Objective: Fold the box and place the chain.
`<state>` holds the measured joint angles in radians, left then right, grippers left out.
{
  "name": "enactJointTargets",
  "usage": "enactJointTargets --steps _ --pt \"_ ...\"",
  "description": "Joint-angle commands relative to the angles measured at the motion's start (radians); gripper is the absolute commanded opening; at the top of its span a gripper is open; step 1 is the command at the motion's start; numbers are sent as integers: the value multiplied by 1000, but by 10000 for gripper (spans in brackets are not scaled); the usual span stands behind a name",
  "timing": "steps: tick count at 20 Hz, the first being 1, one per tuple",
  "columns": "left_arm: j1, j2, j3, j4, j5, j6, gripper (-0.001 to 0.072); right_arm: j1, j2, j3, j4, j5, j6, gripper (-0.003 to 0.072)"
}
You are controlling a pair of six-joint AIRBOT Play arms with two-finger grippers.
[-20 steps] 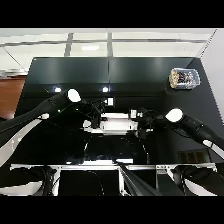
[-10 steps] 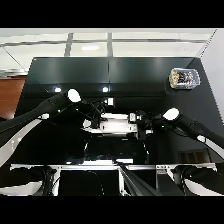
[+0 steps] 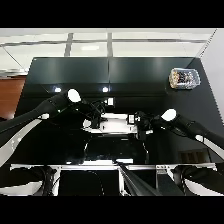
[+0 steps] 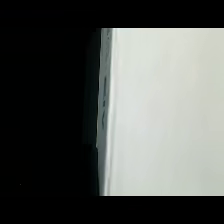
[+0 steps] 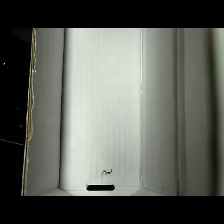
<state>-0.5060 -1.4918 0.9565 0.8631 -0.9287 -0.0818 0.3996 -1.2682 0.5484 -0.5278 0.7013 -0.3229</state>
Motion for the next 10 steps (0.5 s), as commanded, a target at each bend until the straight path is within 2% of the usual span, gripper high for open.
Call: enactJointTargets --steps 1,3,4,5,10 --pt "0 0 1 0 1 0 24 8 -2 0 -23 -25 21 712" --pt "0 0 1 0 1 0 24 8 -2 0 -23 -25 22 710" --pt "0 0 1 0 1 0 24 8 -2 0 -23 -25 22 595" --pt "0 0 1 0 1 0 24 7 -2 0 -23 -24 23 581" --pt "0 0 1 0 1 0 24 5 -2 0 -24 -25 29 581"
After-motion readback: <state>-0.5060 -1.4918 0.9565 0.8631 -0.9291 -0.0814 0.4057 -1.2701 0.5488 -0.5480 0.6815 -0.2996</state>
